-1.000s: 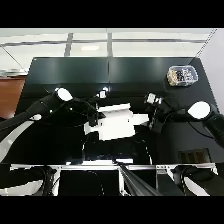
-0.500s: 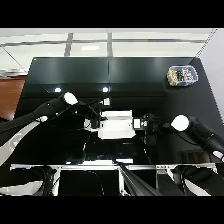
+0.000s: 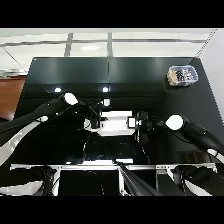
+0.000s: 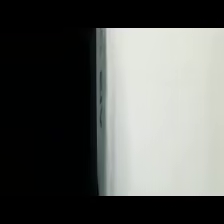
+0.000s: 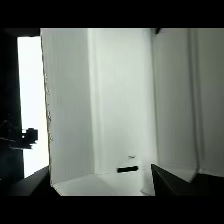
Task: Fold the box and place the chain.
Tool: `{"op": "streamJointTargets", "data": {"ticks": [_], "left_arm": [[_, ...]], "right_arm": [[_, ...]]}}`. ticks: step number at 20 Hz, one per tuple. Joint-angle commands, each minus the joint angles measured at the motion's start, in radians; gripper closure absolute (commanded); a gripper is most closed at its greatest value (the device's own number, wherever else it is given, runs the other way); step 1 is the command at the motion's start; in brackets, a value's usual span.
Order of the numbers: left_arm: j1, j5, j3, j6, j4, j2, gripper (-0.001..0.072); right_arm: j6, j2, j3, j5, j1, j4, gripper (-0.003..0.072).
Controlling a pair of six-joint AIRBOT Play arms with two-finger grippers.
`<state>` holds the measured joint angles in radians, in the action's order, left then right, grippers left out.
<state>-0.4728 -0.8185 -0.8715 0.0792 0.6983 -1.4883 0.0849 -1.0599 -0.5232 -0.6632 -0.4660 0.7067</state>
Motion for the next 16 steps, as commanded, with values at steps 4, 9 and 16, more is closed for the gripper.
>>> {"op": "streamJointTargets", "data": {"ticks": [4,9,16], "left_arm": [[-0.001,-0.002,0.000,0.000,0.000,0.000,0.0683],[-0.001,-0.002,0.000,0.000,0.000,0.000,0.0683],[-0.001,-0.002,0.000,0.000,0.000,0.000,0.0683]], "right_arm": [[0.142,-0.003,-0.023,0.032,0.066,-0.157,-0.0019],[0.168,-0.015,-0.023,0.029,0.135,-0.191,-0.0019],[0.320,-0.120,-0.023,-0.092,0.139,-0.312,-0.0019]]}}
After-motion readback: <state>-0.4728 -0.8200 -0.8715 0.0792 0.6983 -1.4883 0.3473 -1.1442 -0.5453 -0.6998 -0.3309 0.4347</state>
